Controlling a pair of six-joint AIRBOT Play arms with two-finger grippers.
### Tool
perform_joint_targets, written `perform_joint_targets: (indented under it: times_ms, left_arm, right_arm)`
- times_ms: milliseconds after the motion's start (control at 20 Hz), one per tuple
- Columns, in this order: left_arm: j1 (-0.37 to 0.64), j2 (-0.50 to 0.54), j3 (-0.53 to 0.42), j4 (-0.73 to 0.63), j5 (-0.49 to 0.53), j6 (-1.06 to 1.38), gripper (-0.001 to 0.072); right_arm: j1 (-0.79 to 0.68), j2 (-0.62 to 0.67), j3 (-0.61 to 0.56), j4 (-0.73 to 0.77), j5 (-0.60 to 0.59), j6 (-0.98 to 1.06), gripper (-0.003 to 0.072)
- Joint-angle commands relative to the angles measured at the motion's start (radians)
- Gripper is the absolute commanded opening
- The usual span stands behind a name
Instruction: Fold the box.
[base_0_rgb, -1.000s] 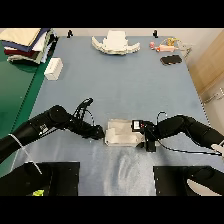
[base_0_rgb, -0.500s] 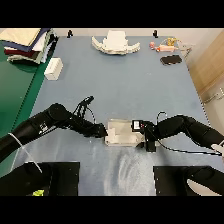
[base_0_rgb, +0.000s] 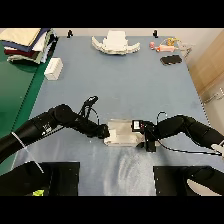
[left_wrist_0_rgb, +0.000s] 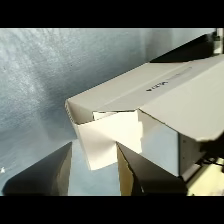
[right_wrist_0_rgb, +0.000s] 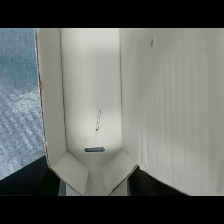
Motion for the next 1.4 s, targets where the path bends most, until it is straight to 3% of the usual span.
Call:
perform_joint_targets:
  times_ms: [0,300,500,750,800,1350]
  left_arm:
    - [-0.121,-0.036,0.068,0.260,0.010,-0.314,0.0400]
    - [-0.264,-0.164,0.218,0.451,-0.102,-0.635,0.0400]
    - [-0.318,-0.237,0.292,0.473,-0.152,-0.733,0.0400]
    - [-0.352,-0.315,0.378,0.513,-0.242,-0.822,0.0398]
    - [-0.355,-0.327,0.393,0.534,-0.262,-0.846,0.0342]
    - [-0.355,-0.447,0.499,0.616,-0.404,-0.913,0.0342]
  right_arm:
    - [0.000,0.001,0.001,0.000,0.000,0.000,0.0499]
    - [0.000,0.001,0.001,0.000,0.000,0.000,0.0499]
    - [0.000,0.001,0.001,0.000,0.000,0.000,0.0499]
    - [0.000,0.001,0.001,0.000,0.000,0.000,0.0499]
    - [0.000,0.001,0.001,0.000,0.000,0.000,0.0499]
    - [0.000,0.001,0.001,0.000,0.000,0.000,0.0499]
